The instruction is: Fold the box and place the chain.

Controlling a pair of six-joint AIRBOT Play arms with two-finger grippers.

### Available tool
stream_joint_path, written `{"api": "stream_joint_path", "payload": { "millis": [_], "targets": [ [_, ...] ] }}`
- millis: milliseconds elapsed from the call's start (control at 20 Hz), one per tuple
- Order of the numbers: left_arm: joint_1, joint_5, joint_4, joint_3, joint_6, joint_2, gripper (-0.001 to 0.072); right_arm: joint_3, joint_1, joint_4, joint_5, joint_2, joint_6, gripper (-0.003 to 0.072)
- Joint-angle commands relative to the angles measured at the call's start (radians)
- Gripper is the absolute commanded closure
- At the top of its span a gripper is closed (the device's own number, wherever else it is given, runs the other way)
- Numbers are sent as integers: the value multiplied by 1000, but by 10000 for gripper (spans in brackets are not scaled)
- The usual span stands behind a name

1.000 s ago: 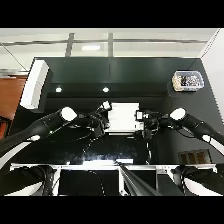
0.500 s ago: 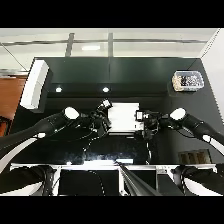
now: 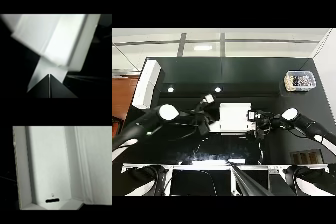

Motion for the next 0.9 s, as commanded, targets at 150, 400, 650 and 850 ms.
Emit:
{"api": "stream_joint_path", "payload": {
  "millis": [150,400,650,850],
  "targets": [
    [266,-127,412,-76,-1125,82,685,0,7,0,14,0,0,495],
    [313,-173,-152,-130,-776,-101,685,0,6,-1,17,0,0,494],
    [265,-182,-369,-129,-639,-268,685,0,7,0,16,0,0,495],
    [211,-170,-523,-129,-474,-284,685,0,7,0,16,0,0,495]
  ]
}}
